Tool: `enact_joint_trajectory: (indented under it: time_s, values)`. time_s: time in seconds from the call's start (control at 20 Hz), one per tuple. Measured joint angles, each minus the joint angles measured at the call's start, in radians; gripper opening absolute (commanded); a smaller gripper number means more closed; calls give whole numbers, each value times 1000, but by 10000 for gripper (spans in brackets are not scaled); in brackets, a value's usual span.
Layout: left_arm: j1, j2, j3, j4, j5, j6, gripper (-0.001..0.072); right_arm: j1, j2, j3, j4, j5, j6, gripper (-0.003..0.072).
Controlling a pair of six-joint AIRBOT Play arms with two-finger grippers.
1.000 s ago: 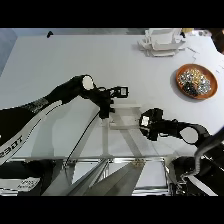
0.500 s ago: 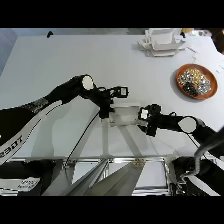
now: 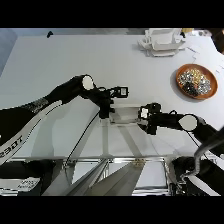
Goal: Fold the box and place the chain.
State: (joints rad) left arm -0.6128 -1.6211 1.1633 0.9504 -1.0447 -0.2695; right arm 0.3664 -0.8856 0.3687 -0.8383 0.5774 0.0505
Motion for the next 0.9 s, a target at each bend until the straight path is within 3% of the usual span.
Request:
enact_joint_trajectory:
  time_s: [0.45,0.9]
  values:
    - [0,0,0,0,0,0,13,-110,-71,4,164,76,-246,692]
    - [0,0,0,0,0,0,13,-183,-192,53,253,164,-365,692]
